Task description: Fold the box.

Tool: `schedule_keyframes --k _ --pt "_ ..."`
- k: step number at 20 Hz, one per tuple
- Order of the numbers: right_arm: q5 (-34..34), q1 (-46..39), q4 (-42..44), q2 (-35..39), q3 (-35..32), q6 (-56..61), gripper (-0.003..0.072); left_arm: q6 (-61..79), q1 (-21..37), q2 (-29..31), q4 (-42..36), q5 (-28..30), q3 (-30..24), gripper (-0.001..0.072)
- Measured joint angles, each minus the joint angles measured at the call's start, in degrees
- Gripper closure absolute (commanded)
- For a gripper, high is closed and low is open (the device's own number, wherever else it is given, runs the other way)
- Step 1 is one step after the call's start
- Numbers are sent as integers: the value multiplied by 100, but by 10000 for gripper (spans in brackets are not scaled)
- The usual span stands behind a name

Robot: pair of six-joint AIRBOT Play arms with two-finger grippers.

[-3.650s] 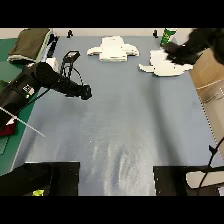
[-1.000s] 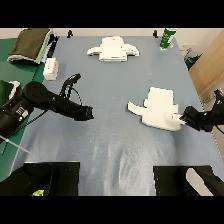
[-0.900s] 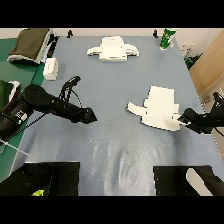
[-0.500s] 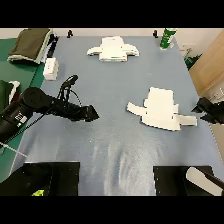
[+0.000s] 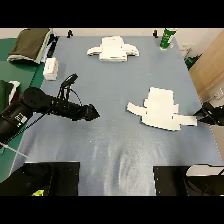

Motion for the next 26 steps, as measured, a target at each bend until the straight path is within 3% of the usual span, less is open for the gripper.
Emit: schedule_keyframes --k 8,15,22,26 --pt "-962 -199 1351 -466 212 -1093 279 -4 0 0 -111 11 0 118" --pt "-1882 -219 1561 -496 262 -1080 325 -4 0 0 -125 9 0 119" --pt "-1722 -229 898 -496 -70 -824 325 -4 0 0 -125 7 0 118" --pt "-1606 -131 1075 -498 -210 -765 325 -4 0 0 -125 17 0 119"
